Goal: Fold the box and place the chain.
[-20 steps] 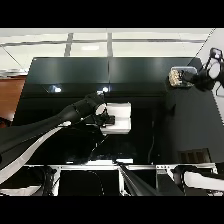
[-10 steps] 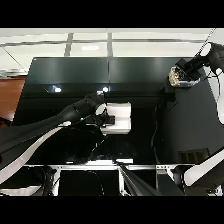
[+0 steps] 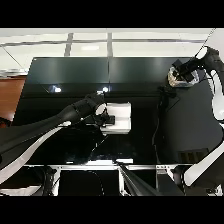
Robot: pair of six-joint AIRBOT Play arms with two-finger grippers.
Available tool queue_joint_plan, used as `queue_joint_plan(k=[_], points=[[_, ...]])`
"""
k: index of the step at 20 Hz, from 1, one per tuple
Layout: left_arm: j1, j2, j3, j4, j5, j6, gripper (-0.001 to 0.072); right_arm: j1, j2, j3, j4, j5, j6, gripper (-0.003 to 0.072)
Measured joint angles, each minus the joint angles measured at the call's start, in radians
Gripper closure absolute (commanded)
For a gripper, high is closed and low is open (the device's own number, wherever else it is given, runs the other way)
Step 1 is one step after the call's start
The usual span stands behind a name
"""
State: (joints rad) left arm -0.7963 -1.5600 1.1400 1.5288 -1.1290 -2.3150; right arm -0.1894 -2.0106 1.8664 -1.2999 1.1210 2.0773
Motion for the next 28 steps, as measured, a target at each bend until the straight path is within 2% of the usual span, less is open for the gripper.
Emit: queue_joint_plan(k=[6,11,14,21,28], points=[[0.000,0.000,0.000,0.000,0.001,0.000,0.0681,-0.032,0.148,0.003,0.012,0.051,-0.233,0.0672],[0.000,0.000,0.000,0.000,0.002,0.000,0.0681,-0.046,0.366,0.003,0.020,0.100,-0.405,0.0672],[0.000,0.000,0.000,0.000,0.002,0.000,0.0682,-0.048,0.514,0.003,0.071,0.081,-0.478,0.0672],[0.000,0.000,0.000,0.000,0.002,0.000,0.0681,-0.043,0.785,0.003,0.269,0.089,-0.594,0.0671],[0.000,0.000,0.000,0.000,0.002,0.000,0.0682,0.056,0.933,0.003,0.358,0.177,-0.623,0.0671]])
